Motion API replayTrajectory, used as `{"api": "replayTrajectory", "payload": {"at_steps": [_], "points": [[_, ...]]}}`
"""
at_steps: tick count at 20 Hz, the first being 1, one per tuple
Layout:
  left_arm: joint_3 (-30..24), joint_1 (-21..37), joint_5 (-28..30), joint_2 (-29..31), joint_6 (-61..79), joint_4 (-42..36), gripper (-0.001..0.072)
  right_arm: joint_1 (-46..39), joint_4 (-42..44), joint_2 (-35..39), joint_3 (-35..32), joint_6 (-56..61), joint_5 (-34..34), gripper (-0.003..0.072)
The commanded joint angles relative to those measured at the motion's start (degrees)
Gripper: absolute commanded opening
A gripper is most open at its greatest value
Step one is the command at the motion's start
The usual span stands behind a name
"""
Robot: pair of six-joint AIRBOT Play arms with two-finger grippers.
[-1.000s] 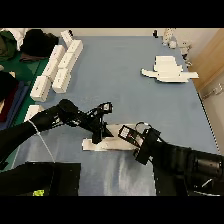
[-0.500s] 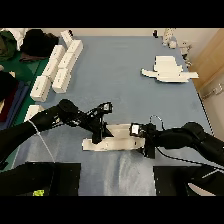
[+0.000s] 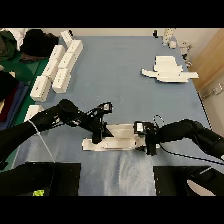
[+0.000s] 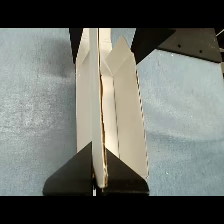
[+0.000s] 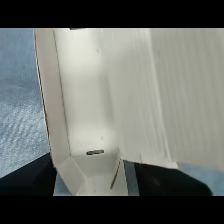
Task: Fold the box.
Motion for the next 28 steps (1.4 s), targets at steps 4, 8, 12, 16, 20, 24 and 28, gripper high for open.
{"api": "replayTrajectory", "payload": {"at_steps": [4, 8, 12, 16, 20, 24, 28], "points": [[0.00, -0.02, 0.00, -0.02, 0.00, 0.00, 0.0013, -0.35, -0.09, 1.16, -0.04, -0.79, -1.11, 0.0712], [0.00, -0.02, 0.02, -0.02, 0.00, 0.02, 0.0013, -0.35, 1.53, -1.18, -0.04, -2.45, -1.22, 0.0712], [0.00, -0.02, 0.02, -0.02, 0.00, 0.02, 0.0014, 0.24, 2.05, -3.28, -0.04, -2.45, -1.14, 0.0712], [0.00, -0.02, 0.02, -0.02, 0.00, 0.02, 0.0014, 0.24, 1.95, -5.55, -0.09, -2.45, 0.07, 0.0712], [0.00, -0.02, 0.02, -0.02, 0.00, 0.02, 0.0014, 0.68, 1.92, -6.78, -0.09, -2.45, 1.01, 0.0700], [0.00, -0.02, 0.02, -0.02, 0.00, 0.02, 0.0014, 2.27, 1.40, -7.54, -0.13, -2.45, 1.90, 0.0689], [0.00, -0.02, 0.00, -0.02, 0.00, 0.00, 0.0013, 2.23, 1.44, -7.85, -0.15, -2.45, 2.51, 0.0625]]}}
